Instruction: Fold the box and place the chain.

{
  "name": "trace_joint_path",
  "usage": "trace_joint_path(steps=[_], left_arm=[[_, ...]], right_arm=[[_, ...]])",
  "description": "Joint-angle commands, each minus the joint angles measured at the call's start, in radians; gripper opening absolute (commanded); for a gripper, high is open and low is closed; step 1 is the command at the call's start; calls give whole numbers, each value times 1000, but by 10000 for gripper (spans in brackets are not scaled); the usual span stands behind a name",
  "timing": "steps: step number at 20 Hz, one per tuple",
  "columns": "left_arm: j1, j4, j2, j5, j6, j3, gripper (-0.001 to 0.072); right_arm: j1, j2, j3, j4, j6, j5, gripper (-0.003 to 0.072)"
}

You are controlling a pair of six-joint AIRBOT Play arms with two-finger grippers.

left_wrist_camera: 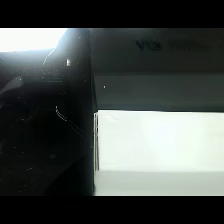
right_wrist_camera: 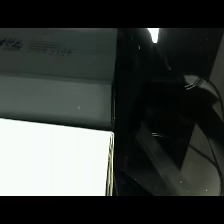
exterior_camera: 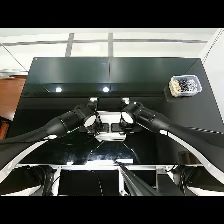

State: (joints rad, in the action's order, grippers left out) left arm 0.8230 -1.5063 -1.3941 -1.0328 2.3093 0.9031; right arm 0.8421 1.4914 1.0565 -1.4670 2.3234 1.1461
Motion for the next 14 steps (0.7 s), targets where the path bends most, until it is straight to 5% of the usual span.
trace_joint_path(steps=[1,14], left_arm=[[-1,0,-1,-2,-1,0,31],[-1,0,-1,0,-1,0,31]], right_arm=[[2,24,22,3,3,-5,132],[1,24,23,-6,3,15,131]])
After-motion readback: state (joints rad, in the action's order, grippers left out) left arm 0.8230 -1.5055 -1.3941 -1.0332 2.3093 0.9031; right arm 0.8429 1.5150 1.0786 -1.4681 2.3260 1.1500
